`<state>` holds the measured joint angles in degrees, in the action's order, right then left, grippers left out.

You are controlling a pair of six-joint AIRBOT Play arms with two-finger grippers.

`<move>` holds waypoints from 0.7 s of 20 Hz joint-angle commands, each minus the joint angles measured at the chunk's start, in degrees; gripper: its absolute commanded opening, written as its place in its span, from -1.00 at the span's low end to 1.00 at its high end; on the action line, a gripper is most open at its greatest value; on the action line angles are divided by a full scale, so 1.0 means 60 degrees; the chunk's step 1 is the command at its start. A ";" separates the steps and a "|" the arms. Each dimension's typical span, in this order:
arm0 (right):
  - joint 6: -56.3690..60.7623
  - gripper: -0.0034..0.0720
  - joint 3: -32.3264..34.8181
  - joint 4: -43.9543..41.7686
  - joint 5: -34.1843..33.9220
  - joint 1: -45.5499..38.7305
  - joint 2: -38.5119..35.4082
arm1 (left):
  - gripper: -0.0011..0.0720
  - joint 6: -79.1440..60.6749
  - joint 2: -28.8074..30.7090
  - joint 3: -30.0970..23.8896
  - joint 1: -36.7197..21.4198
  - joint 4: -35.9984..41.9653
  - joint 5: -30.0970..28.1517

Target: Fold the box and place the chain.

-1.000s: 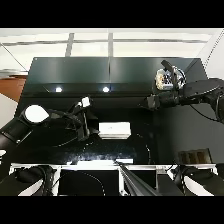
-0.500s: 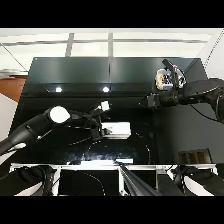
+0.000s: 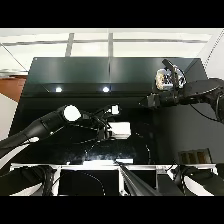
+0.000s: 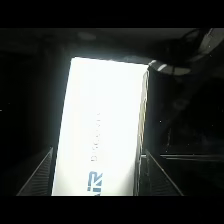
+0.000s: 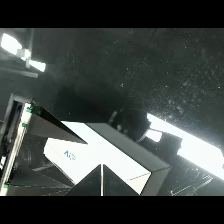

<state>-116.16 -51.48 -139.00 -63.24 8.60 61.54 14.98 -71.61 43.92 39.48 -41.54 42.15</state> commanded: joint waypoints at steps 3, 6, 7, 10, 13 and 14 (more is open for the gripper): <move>0.0004 -0.86 -0.0007 0.0000 0.0004 -0.0004 0.0000 | 0.95 -0.0004 -0.0390 0.0022 0.0025 -0.0022 0.0127; 0.0004 -0.86 -0.0007 0.0000 0.0011 -0.0004 0.0000 | 0.95 -0.0004 -0.0510 0.0022 0.0025 -0.0033 0.0219; 0.0004 -0.86 -0.0007 0.0000 0.0029 -0.0004 0.0000 | 0.95 -0.0004 -0.0583 0.0022 0.0025 -0.0029 0.0135; 0.0004 -0.86 -0.0007 0.0004 0.0036 -0.0004 0.0007 | 0.95 -0.0007 -0.0929 0.0022 0.0076 -0.0044 -0.0251; 0.0004 -0.86 -0.0007 0.0004 0.0109 -0.0004 0.0007 | 0.95 -0.0004 -0.1326 0.0022 0.0313 -0.0197 -0.0557; 0.0004 -0.86 -0.0007 0.0004 0.0109 -0.0004 0.0007 | 0.94 0.0007 -0.1359 0.0022 0.0339 -0.0248 -0.0557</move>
<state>-116.14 -51.48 -138.98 -62.87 8.60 61.54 14.96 -78.26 44.01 40.75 -42.22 40.32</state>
